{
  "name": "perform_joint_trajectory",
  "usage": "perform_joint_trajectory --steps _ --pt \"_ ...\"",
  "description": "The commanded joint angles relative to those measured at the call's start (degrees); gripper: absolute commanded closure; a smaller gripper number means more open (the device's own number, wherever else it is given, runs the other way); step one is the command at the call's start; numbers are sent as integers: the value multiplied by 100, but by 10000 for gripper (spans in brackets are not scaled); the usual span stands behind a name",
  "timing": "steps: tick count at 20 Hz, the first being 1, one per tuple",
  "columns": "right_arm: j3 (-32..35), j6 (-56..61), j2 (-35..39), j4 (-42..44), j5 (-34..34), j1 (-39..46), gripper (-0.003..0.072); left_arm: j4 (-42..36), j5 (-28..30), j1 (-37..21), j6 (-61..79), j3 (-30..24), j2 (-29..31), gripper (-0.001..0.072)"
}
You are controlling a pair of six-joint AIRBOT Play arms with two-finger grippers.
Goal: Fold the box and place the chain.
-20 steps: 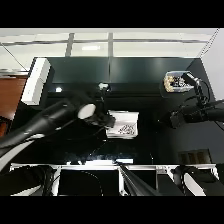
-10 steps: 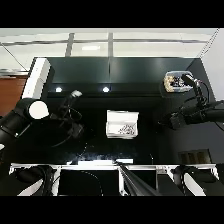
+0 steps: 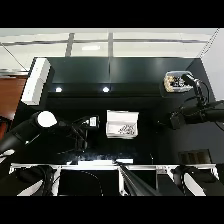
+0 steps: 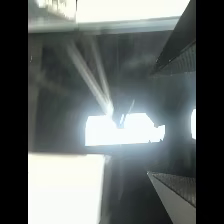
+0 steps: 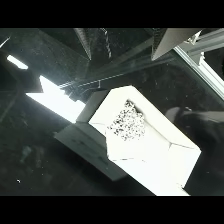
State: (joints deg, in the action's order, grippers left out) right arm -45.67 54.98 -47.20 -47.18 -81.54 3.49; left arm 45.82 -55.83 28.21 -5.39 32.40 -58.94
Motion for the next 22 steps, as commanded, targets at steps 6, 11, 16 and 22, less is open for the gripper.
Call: perform_joint_trajectory --steps 6,11,16,22 --pt "0 96 2 11 122 -4 243 -1121 492 -387 1390 363 -1353 -6" --pt "0 96 2 11 170 -4 243 -1121 267 -697 1585 682 -1731 -6" --pt "0 96 2 7 278 -4 243 -1471 269 -474 1912 682 -1888 -5" --pt "0 98 2 7 278 -4 243 -1648 208 -452 2041 717 -2059 -5"
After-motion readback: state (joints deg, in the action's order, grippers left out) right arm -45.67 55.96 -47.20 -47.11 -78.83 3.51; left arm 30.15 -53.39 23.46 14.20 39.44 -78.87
